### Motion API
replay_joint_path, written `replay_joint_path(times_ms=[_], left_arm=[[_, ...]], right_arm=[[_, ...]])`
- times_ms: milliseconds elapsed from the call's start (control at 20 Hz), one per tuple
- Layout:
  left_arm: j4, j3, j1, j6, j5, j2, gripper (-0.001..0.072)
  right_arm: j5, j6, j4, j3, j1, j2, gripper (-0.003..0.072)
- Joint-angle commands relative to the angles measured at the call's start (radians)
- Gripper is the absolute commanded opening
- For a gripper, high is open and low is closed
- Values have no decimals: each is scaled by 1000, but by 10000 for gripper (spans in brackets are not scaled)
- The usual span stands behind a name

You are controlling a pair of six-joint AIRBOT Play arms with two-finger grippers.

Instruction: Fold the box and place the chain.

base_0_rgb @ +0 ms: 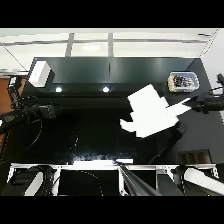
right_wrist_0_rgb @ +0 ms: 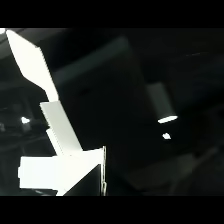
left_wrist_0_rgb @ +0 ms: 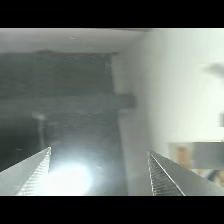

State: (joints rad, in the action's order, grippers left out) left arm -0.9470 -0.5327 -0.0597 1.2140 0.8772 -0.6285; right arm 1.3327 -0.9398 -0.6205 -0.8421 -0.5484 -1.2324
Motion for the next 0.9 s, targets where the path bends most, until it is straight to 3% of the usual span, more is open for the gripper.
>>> replay_joint_path(times_ms=[0, 150, 300, 550, 750, 850], left_arm=[[52, 12, 62, -2, 19, 0, 703], [64, 62, 160, -2, 1, -10, 703], [135, 114, 244, 6, -60, -54, 703], [333, 121, 282, -10, -72, -258, 703], [694, 121, 282, -457, 17, -464, 703], [809, 120, 282, -600, 45, -560, 703]], right_arm=[[-225, 18, 152, 247, 188, 237, 9], [-434, 121, 320, 463, 381, 469, 10], [-627, 205, 331, 580, 593, 621, 10], [-795, 229, 314, 592, 795, 631, 10], [-801, 210, 315, 592, 810, 631, 11], [-795, 200, 315, 592, 810, 631, 11]])
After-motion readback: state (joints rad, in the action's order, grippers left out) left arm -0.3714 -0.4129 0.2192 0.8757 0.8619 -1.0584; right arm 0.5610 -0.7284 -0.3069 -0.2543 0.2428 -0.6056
